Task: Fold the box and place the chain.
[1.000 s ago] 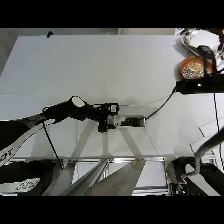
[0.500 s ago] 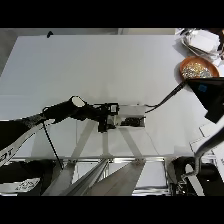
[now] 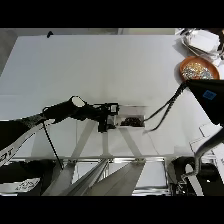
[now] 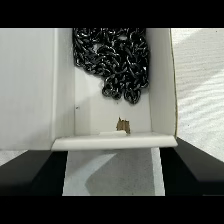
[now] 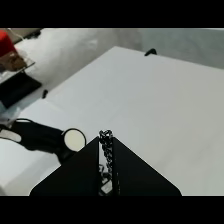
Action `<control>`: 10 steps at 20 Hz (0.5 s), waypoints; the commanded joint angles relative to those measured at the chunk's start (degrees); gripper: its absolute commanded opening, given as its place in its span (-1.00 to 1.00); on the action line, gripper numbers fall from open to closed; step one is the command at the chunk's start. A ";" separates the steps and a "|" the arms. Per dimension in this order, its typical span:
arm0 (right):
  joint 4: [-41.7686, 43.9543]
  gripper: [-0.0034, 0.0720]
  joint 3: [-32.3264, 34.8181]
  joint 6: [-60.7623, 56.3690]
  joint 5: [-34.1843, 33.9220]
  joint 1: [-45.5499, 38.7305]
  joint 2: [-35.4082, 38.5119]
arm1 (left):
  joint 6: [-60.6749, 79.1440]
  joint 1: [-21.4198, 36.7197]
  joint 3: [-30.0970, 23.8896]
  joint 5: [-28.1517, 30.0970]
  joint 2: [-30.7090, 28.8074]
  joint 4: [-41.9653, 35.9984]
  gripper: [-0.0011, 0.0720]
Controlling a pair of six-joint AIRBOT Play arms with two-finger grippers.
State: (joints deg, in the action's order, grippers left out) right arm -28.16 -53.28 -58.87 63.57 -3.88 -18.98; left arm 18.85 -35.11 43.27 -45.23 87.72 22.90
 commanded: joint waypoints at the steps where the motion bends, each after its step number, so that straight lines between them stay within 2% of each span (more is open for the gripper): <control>1: 1.73 -0.86 0.04 0.46 0.09 0.00 -0.83 | 0.02 0.00 0.00 0.00 -0.02 0.00 -0.10; 10: 2.14 -0.86 2.97 2.71 4.63 0.02 -9.29 | 0.02 0.00 0.00 0.00 -0.02 0.00 -0.10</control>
